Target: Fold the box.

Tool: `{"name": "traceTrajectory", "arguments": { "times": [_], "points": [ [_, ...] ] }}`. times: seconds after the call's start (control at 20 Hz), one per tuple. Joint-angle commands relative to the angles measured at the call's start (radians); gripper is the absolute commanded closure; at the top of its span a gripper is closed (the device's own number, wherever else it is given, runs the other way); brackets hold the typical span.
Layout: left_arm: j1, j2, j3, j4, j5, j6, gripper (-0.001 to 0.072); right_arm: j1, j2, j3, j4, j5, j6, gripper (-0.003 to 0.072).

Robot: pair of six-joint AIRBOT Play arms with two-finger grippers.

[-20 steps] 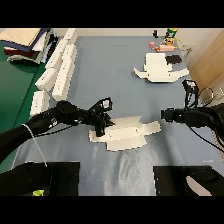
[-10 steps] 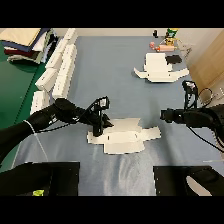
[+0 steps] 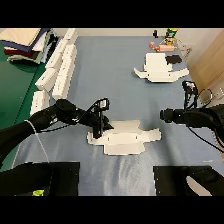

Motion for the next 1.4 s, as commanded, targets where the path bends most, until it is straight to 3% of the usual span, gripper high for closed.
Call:
{"name": "traceTrajectory", "arguments": {
  "times": [0.0, 0.2, 0.3, 0.35, 0.4, 0.5, 0.65, 0.85, 0.9, 0.95, 1.0, 1.05, 1.15, 1.35],
  "points": [
    [0.000, -0.002, -0.005, 0.038, -0.045, -0.049, 0.0698, 0.001, 0.000, 0.000, 0.019, 0.000, -0.001, 0.0465],
    [0.000, -0.001, -0.009, 0.047, -0.042, -0.055, 0.0698, 0.003, 0.001, 0.000, 0.037, -0.008, -0.009, 0.0465],
    [0.001, -0.001, -0.009, 0.047, -0.038, -0.054, 0.0697, 0.005, 0.010, 0.000, 0.115, -0.036, -0.067, 0.0477],
    [0.001, -0.001, -0.009, 0.047, -0.031, -0.054, 0.0697, 0.016, 0.022, 0.000, 0.170, -0.064, -0.119, 0.0632],
    [0.001, -0.001, -0.009, 0.047, -0.031, -0.054, 0.0698, 0.031, 0.035, 0.000, 0.217, -0.097, -0.161, 0.0681],
    [0.000, -0.001, -0.009, 0.047, -0.032, -0.054, 0.0698, 0.086, 0.071, 0.000, 0.289, -0.184, -0.221, 0.0681],
    [0.000, -0.001, -0.009, 0.047, -0.032, -0.054, 0.0698, 0.241, 0.137, -0.013, 0.295, -0.265, -0.276, 0.0682],
    [0.000, -0.001, -0.009, 0.047, -0.032, -0.054, 0.0698, 0.575, 0.243, -0.073, 0.254, -0.319, -0.436, 0.0680],
    [0.000, -0.001, -0.009, 0.047, -0.032, -0.054, 0.0698, 0.651, 0.253, -0.092, 0.214, -0.307, -0.475, 0.0603],
    [0.000, -0.001, -0.009, 0.047, -0.033, -0.054, 0.0697, 0.722, 0.252, -0.114, 0.162, -0.278, -0.521, 0.0310],
    [0.000, -0.001, -0.009, 0.047, -0.032, -0.054, 0.0698, 0.780, 0.237, -0.139, 0.106, -0.221, -0.573, 0.0132],
    [0.000, -0.001, -0.009, 0.047, -0.032, -0.054, 0.0698, 0.823, 0.213, -0.164, 0.063, -0.142, -0.623, 0.0096],
    [0.000, -0.001, -0.009, 0.047, -0.032, -0.054, 0.0697, 0.867, 0.143, -0.200, -0.003, 0.003, -0.676, 0.0096],
    [0.000, -0.001, -0.009, 0.047, -0.032, -0.054, 0.0698, 0.874, -0.047, -0.203, -0.116, 0.188, -0.674, 0.0098]
  ]
}}
